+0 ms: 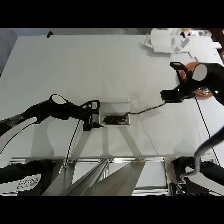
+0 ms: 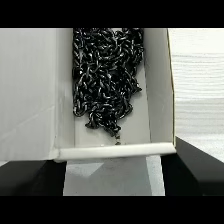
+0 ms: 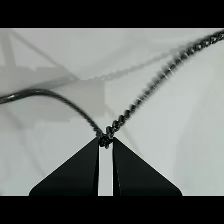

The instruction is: Fold the box and place the chain.

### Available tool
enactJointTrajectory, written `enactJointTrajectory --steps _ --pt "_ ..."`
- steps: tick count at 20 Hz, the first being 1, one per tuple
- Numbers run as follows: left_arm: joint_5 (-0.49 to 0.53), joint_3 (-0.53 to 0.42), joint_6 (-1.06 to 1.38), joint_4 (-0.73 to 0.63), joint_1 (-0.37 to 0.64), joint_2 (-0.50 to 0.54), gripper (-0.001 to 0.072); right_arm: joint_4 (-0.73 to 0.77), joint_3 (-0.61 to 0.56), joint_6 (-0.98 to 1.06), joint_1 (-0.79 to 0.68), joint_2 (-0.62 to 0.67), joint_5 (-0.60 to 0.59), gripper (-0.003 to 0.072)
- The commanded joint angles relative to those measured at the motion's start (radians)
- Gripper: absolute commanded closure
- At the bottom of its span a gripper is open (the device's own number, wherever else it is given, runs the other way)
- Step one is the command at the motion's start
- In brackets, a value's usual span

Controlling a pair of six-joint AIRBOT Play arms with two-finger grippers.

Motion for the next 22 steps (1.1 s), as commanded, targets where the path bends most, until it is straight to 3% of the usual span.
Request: enactJointTrajectory --steps 1,7,17,22 --pt "0.0 0.0 0.0 0.0 0.0 0.001 0.0499 0.106 0.001 -0.017 0.092 0.138 0.051 0.0667" --pt "0.0 0.0 0.0 0.0 0.0 0.001 0.0499 0.248 0.001 -0.018 0.331 0.237 -0.055 0.0667" --pt "0.0 0.0 0.0 0.0 0.0 0.001 0.0499 0.301 0.001 -0.014 0.655 0.237 -0.494 0.0667" --pt "0.0 0.0 0.0 0.0 0.0 0.001 0.0499 0.316 0.001 -0.006 0.676 0.199 -0.515 0.0667"
